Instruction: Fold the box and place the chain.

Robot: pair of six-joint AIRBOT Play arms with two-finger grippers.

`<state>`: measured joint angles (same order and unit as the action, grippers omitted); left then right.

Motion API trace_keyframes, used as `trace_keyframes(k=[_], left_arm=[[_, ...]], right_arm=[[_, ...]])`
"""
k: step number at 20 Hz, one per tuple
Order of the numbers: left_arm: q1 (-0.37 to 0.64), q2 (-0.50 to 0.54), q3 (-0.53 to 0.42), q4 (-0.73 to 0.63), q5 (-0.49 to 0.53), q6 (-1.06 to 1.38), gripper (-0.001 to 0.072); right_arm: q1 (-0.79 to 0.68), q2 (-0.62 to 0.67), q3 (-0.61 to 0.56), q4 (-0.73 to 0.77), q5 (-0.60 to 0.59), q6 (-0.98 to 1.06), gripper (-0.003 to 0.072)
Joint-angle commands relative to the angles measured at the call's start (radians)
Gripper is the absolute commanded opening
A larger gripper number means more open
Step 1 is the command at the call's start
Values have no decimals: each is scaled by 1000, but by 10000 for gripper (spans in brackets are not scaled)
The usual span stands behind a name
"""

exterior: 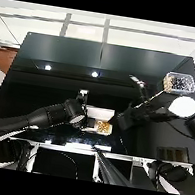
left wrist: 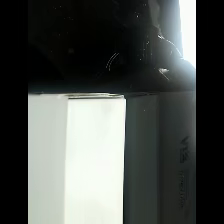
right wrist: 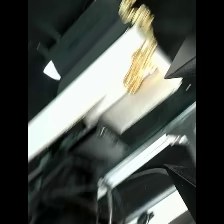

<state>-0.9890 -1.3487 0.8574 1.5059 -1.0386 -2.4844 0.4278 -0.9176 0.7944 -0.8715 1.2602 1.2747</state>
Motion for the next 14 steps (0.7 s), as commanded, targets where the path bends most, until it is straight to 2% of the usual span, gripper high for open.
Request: trace_keyframes(k=[1,2,4,7,9,10,14], left_arm=[[1,0,0,0,1,0,31],[1,0,0,0,1,0,31],[1,0,0,0,1,0,31],[1,0,0,0,-10,0,31],[1,0,0,1,-20,0,31],[1,0,0,1,-19,0,31],[1,0,0,0,-19,0,31]], right_arm=[[-185,59,2,-190,90,4,606],[-261,77,-5,-264,58,6,606],[-390,81,-55,-364,-96,82,606],[-502,56,-188,-435,-484,261,607],[-515,-25,-190,-435,-607,278,621],[-515,-68,-190,-428,-675,278,712],[-517,-260,-124,-426,-755,360,711]])
